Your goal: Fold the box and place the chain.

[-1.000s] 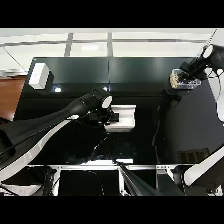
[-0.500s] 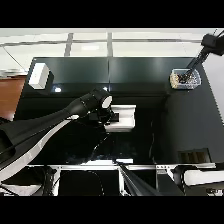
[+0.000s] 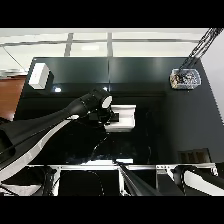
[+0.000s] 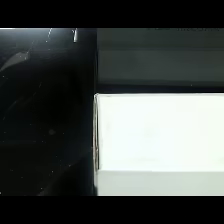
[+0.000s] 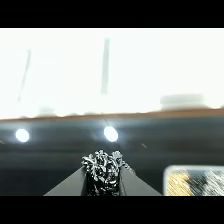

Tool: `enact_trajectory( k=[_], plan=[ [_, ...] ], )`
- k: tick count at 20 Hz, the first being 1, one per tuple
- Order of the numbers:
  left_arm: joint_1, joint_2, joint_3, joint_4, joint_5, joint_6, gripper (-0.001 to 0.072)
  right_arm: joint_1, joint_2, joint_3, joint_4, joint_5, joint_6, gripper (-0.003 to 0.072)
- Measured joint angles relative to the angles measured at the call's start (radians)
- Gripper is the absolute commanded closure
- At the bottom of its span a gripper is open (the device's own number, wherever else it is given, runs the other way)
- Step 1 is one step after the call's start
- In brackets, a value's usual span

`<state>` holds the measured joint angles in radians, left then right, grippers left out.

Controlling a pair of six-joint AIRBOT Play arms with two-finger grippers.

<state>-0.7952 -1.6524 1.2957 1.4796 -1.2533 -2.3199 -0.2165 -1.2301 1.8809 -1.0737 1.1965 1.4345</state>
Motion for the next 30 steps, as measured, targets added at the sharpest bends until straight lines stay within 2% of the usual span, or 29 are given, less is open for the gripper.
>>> enact_trajectory(
  k=[7,12,15,21,30],
  plan=[
    [0.000,0.000,0.000,0.000,0.000,0.000,0.0683,0.106,0.167,0.000,0.080,0.063,-0.013,0.0671],
    [0.000,0.000,0.000,0.000,0.000,0.000,0.0683,0.242,0.210,-0.028,0.092,0.224,-0.002,0.0670],
    [0.000,0.000,0.000,0.000,-0.001,0.000,0.0683,0.349,0.218,-0.065,0.095,0.273,-0.021,0.0671],
    [0.000,0.000,0.000,0.000,-0.003,0.000,0.0683,0.548,0.220,-0.183,0.118,0.248,-0.092,0.0670],
    [0.000,0.000,0.000,0.000,-0.004,0.000,0.0683,0.600,0.219,-0.491,0.115,0.175,-0.119,0.0671]
  ],
)
